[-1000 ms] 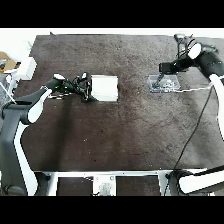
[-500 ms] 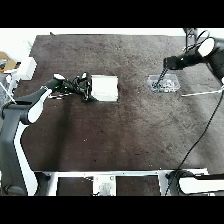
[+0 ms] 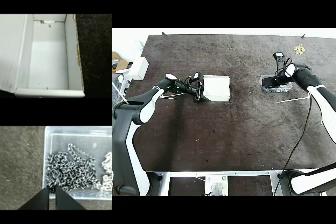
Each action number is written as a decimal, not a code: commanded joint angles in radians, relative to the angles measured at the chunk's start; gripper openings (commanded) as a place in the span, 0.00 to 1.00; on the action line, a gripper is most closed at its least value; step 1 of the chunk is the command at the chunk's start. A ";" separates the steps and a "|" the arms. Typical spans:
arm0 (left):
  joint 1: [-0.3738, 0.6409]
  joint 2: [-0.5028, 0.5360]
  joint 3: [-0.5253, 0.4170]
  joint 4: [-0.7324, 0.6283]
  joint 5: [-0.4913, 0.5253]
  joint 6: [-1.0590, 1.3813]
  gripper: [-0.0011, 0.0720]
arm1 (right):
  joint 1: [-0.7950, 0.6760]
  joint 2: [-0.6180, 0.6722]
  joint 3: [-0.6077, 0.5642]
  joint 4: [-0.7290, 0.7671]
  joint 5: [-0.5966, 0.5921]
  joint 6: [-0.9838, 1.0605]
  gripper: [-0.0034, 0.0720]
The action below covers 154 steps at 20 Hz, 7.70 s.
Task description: Fold the box and place the chain.
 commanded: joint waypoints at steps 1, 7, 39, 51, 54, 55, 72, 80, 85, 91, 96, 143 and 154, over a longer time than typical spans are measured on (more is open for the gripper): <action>0.000 0.000 0.000 0.000 0.000 0.000 0.39 | 0.001 -0.032 -0.012 0.002 -0.025 0.002 0.19; 0.000 0.000 0.000 0.000 0.000 0.000 0.39 | 0.000 -0.032 -0.012 -0.006 -0.025 0.001 0.29; 0.000 0.000 0.000 0.000 0.000 0.000 0.39 | 0.332 0.697 -0.010 -0.006 -0.848 -0.140 0.04; 0.000 0.000 0.000 0.000 0.000 0.000 0.39 | 0.533 0.495 -0.011 -0.004 -0.919 -0.141 0.04; 0.000 0.000 0.000 0.000 0.000 0.000 0.39 | 0.544 0.457 -0.011 0.002 -0.721 -0.137 0.04; 0.000 0.000 0.000 0.000 0.000 0.000 0.39 | 0.544 0.450 -0.011 0.003 -0.645 -0.136 0.04; 0.000 0.000 0.000 0.000 0.000 0.000 0.39 | 0.483 0.171 -0.045 0.222 -0.181 -0.134 0.71; 0.000 0.000 0.000 0.000 0.000 0.000 0.39 | 0.173 0.205 -0.170 0.223 -0.001 -0.041 0.29; 0.000 0.000 0.000 0.000 0.000 0.000 0.39 | 0.045 0.211 -0.337 0.224 -0.222 0.062 0.39; 0.000 0.000 0.000 -0.001 0.001 0.000 0.39 | 0.055 0.128 -0.360 0.286 -0.374 0.109 0.39; 0.000 0.000 0.000 -0.002 0.000 0.000 0.39 | 0.053 0.115 -0.360 0.294 -0.419 0.113 0.39; 0.000 0.000 0.000 -0.003 0.000 0.000 0.39 | 0.569 0.179 -0.222 0.199 -0.570 0.171 0.05; 0.000 0.000 0.000 -0.003 0.000 0.000 0.39 | 0.291 0.179 -0.291 0.168 -0.365 0.209 0.46</action>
